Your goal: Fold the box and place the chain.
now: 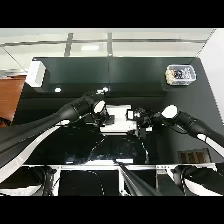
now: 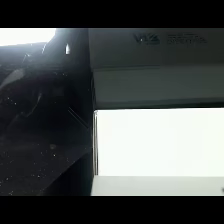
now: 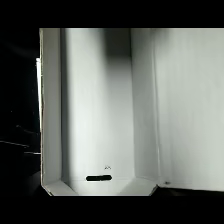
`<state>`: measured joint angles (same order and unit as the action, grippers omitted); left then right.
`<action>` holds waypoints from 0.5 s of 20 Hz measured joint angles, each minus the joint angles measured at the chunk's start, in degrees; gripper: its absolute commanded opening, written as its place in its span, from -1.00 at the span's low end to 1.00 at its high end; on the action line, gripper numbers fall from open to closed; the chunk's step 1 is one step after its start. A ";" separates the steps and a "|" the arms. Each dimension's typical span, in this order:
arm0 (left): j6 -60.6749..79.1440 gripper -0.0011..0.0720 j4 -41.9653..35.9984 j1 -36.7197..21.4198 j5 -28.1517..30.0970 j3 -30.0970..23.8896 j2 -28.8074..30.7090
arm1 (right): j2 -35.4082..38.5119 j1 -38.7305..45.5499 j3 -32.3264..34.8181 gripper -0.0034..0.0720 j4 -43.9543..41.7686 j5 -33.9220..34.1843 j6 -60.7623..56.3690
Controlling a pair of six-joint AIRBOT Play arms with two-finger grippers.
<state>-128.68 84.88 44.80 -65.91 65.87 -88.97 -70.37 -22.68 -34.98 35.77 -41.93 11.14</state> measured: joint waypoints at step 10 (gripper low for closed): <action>1.18 -0.90 -0.31 0.02 -0.74 0.00 -0.02 | 2.40 0.63 0.00 0.39 7.13 -1.92 -3.52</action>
<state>-127.50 84.58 44.82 -66.65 65.87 -88.99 -67.96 -22.04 -34.98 42.89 -43.86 7.62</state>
